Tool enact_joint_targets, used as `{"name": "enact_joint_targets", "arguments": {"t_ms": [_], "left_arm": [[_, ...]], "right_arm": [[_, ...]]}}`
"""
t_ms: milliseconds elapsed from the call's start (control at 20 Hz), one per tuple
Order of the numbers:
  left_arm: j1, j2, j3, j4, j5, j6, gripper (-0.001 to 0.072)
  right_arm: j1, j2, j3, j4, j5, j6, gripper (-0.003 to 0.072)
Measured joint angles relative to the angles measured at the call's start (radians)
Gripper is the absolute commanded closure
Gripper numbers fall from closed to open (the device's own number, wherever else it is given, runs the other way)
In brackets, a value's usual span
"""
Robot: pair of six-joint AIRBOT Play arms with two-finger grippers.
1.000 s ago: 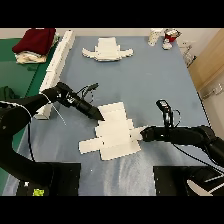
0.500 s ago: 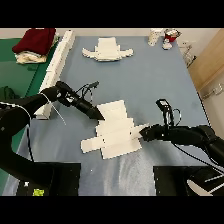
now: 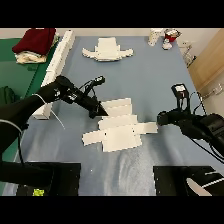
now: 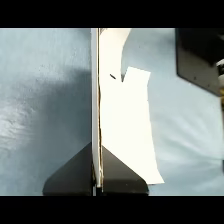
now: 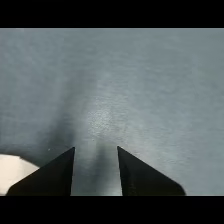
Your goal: Fold the box.
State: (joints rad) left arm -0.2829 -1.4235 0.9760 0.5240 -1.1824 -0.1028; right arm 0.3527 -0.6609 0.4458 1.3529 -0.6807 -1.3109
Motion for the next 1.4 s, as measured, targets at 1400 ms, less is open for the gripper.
{"name": "enact_joint_targets", "arguments": {"t_ms": [1400], "left_arm": [[-0.42,0.346,-0.386,0.06,0.608,0.17,0.0698]], "right_arm": [[-0.047,-0.073,0.014,-0.033,0.004,0.169,0.0255]]}}
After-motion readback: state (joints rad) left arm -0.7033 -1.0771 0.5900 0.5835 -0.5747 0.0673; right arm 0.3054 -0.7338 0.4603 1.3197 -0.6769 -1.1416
